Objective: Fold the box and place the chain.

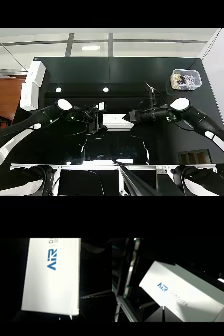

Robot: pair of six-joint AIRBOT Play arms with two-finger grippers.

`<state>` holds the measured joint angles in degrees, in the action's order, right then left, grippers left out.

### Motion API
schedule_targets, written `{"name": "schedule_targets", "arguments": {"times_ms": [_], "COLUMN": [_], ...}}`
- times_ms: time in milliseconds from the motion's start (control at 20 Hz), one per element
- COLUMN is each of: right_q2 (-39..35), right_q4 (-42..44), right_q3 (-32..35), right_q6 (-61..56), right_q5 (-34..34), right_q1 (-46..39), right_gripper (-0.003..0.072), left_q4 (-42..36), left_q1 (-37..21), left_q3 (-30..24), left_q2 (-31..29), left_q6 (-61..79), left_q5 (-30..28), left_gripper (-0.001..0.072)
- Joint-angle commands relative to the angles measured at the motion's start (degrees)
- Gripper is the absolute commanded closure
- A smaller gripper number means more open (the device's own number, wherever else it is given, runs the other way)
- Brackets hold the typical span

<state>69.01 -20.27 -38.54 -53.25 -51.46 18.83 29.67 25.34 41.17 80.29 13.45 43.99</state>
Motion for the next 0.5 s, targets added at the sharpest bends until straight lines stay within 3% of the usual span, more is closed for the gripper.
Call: {"name": "schedule_targets", "arguments": {"times_ms": [0, 450], "right_q2": [1.95, 2.32], "right_q4": [-4.61, -10.23], "right_q3": [0.37, 0.37], "right_q6": [-6.03, -7.89], "right_q5": [2.71, 4.22], "right_q1": [0.98, 3.08], "right_gripper": [0.0667, 0.0666], "left_q4": [0.02, -0.24], "left_q1": [0.0, 0.0], "left_q3": [0.07, 0.07], "left_q2": [-0.02, -0.02], "left_q6": [0.02, 0.02], "left_q5": [-0.02, -0.02], "left_gripper": [0.0415, 0.0416]}}
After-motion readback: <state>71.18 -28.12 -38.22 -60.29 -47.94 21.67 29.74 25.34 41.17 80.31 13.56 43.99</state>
